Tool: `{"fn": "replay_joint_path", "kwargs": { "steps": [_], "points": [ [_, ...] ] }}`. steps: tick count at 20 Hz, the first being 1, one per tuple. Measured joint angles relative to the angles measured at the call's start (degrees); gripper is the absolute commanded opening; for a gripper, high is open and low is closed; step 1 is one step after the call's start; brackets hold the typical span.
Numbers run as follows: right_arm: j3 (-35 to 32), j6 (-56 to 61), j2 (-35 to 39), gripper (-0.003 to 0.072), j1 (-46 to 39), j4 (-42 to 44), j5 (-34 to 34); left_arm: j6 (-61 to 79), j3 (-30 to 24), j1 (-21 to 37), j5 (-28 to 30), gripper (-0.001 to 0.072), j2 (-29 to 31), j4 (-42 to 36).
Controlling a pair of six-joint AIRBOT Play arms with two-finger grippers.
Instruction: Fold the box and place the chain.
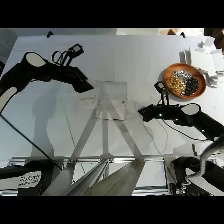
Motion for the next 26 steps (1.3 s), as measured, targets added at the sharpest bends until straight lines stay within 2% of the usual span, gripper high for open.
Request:
{"fn": "replay_joint_path", "kwargs": {
  "steps": [5, 11, 13, 17, 18, 19, 20, 21, 23, 26],
  "points": [
    [0.00, 0.00, 0.00, 0.0011, 0.00, 0.00, 0.02, 8.57, 0.85, -0.02, -3.15, 0.0697, -5.84, -11.02],
    [0.00, 0.02, 0.00, 0.0011, 0.00, -0.02, 0.02, 15.43, 1.01, -0.79, -4.20, 0.0689, -10.78, -15.34],
    [0.00, 0.00, 0.00, 0.0011, 0.00, -0.02, 0.02, 16.57, 1.01, -1.07, -3.93, 0.0553, -11.87, -15.80],
    [0.00, 0.00, 0.00, 0.0011, 0.00, -0.02, 0.04, 20.09, 1.03, -2.01, -3.69, 0.0553, -13.40, -16.31],
    [0.00, 0.02, 0.00, 0.0011, 0.00, -0.02, 0.04, 20.92, 1.03, -2.29, -3.69, 0.0481, -13.75, -16.31],
    [0.00, 0.02, 0.00, 0.0011, 0.00, -0.02, 0.07, 21.68, 1.03, -2.58, -3.69, 0.0340, -14.08, -16.31],
    [0.00, 0.02, 0.00, 0.0011, 0.00, -0.02, 0.04, 22.18, 1.03, -2.78, -3.76, 0.0240, -14.32, -16.33],
    [0.00, 0.04, 0.00, 0.0011, 0.00, 0.00, 0.02, 22.60, 1.03, -2.93, -3.87, 0.0189, -14.51, -16.33],
    [0.00, 0.02, 0.00, 0.0011, 0.00, -0.02, 0.02, 23.15, 1.03, -3.06, -4.42, 0.0011, -14.78, -16.35],
    [0.02, 0.02, 0.00, 0.0011, 0.00, 0.07, -0.20, 23.76, 1.03, -3.13, -5.33, 0.0010, -14.95, -16.31]
  ]
}}
